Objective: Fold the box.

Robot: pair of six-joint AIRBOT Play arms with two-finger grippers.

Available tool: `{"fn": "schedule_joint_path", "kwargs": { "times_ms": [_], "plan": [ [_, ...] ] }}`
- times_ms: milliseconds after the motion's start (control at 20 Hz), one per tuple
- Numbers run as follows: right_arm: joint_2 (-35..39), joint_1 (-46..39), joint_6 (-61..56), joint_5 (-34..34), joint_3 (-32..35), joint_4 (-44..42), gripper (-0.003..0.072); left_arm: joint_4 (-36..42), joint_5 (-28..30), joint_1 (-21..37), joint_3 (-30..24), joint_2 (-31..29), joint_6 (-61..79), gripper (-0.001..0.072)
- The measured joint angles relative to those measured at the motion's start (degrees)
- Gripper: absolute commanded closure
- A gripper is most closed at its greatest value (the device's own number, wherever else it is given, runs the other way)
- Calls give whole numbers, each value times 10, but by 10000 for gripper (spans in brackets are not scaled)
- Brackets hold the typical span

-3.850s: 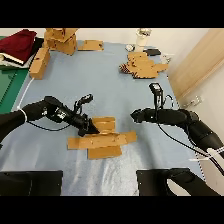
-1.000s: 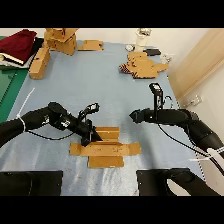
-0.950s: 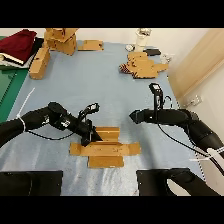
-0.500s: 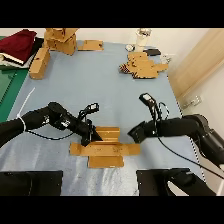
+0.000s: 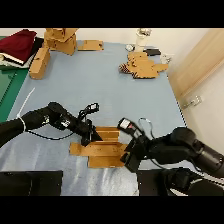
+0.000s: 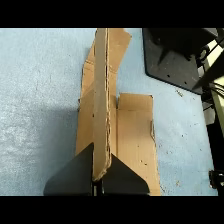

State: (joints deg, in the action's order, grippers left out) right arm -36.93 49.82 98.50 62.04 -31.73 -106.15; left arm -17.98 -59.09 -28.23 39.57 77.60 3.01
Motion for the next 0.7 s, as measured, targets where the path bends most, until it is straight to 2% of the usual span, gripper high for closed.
{"fn": "schedule_joint_path", "kwargs": {
  "times_ms": [300, 350, 450, 500, 600, 650, 700],
  "plan": [
    [-91, 55, -34, -47, 1, 60, 236, 0, 0, 0, 0, 0, 0, 694],
    [-98, 69, -54, -49, 0, 85, 309, 0, 0, 0, 0, 0, 0, 694],
    [-103, 107, -116, -56, 0, 151, 593, 0, 0, 0, 0, 0, 0, 694],
    [-101, 131, -160, -58, 0, 193, 601, 0, 0, 0, 0, 0, 0, 694],
    [-94, 179, -235, -56, 0, 264, 597, 0, 0, 0, 0, 0, 0, 694],
    [-92, 200, -261, -51, 0, 289, 560, 0, 0, 0, 0, 0, 0, 694],
    [-92, 223, -282, -43, 0, 306, 343, 0, 0, 0, 0, 0, 0, 694]
  ]
}}
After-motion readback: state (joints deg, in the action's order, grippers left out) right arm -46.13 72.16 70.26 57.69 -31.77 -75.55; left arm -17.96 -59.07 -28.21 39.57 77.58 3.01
